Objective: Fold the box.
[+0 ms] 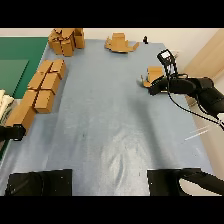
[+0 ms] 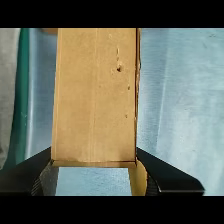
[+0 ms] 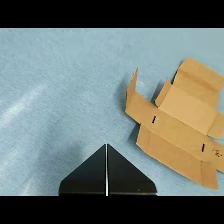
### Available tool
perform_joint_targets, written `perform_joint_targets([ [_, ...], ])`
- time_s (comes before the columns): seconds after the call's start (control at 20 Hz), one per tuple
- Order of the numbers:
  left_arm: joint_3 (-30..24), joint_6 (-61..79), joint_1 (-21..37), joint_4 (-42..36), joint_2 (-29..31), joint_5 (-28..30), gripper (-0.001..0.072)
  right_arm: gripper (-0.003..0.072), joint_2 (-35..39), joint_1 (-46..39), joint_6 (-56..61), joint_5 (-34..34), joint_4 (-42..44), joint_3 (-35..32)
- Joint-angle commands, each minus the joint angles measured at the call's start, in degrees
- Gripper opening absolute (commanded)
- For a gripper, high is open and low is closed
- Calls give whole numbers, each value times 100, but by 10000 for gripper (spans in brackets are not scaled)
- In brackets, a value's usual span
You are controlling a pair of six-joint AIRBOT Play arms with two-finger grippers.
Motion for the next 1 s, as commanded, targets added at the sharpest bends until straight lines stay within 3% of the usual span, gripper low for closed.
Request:
perform_joint_targets([
  [0.0, -243, -437, 278, 114, 46, 317, 187, 5, -109, -2, 0, 0, 2, -2],
  [0.2, -535, -402, 439, 348, -140, 1054, 188, 5, -205, -2, -2, 2, 2, -2],
  [0.4, -546, -153, 439, 297, -706, 1672, 188, 5, -205, -2, -2, -2, 2, -2],
  [0.65, -546, 1244, 439, -688, -1248, 1508, 189, 5, -205, -2, -2, -4, 2, -2],
  [0.95, -540, 1364, 439, -560, -1587, 1720, 189, 5, -205, -2, 0, -48, 4, -2],
])
